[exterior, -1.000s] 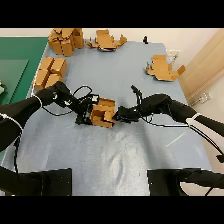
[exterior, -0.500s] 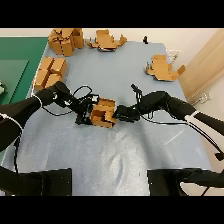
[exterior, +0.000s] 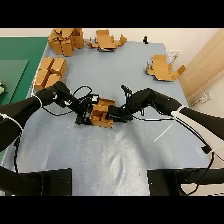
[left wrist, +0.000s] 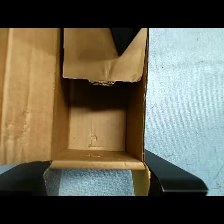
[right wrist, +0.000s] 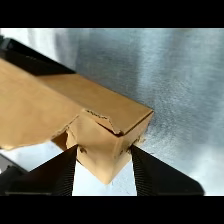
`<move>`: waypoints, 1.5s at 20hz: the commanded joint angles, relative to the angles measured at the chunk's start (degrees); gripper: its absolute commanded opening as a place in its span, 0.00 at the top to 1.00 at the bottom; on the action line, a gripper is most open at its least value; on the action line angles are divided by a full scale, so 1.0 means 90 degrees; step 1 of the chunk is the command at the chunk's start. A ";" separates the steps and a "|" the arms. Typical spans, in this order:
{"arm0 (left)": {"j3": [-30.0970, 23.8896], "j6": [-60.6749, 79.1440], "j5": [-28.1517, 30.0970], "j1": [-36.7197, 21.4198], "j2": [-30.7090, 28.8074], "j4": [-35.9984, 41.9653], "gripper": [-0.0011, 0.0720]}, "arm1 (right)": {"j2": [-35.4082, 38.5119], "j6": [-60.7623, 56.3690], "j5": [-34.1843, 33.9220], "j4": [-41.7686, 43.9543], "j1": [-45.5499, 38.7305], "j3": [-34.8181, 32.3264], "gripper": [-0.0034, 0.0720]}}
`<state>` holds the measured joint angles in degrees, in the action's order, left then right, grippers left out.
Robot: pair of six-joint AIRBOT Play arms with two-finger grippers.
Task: Fold the box.
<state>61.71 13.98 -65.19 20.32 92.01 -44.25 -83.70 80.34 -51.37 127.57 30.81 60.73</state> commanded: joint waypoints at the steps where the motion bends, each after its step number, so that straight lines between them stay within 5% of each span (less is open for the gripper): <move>1: 0.0005 -0.0061 0.0010 -0.0002 0.0000 0.0010 0.96 | -0.0056 -0.1494 -0.0090 -0.1168 0.0342 0.0277 0.25; 5: 0.0007 -0.0061 0.0012 0.0000 0.0000 0.0012 0.96 | -0.0063 -0.2895 -0.0466 -0.2390 0.0651 0.0590 0.25; 17: 0.0007 -0.0061 0.0019 0.0000 0.0000 0.0012 0.96 | -0.0648 -0.3264 -0.0743 -0.2484 0.0797 0.1287 0.26; 22: 0.0005 -0.0061 0.0017 0.0000 0.0000 0.0012 0.96 | -0.1069 -0.3813 -0.1438 -0.2948 0.0988 0.1977 0.29; 27: 0.0005 -0.0061 0.0019 0.0000 0.0000 0.0015 0.96 | -0.1064 -0.4282 -0.2059 -0.3186 0.1100 0.2013 0.49; 28: 0.0005 -0.0061 0.0022 0.0000 0.0000 0.0015 0.96 | -0.1069 -0.4306 -0.1979 -0.3220 0.1132 0.2013 0.65; 29: 0.0007 -0.0061 0.0027 0.0000 0.0000 0.0015 0.96 | -0.1073 -0.4306 -0.1792 -0.3242 0.1156 0.2013 0.94; 30: 0.0007 -0.0061 0.0032 0.0000 0.0000 0.0015 0.96 | -0.1076 -0.4306 -0.1598 -0.3237 0.1185 0.2013 0.95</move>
<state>61.76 13.39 -65.10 20.29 91.94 -44.12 -93.23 42.81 -68.27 98.89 40.73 78.54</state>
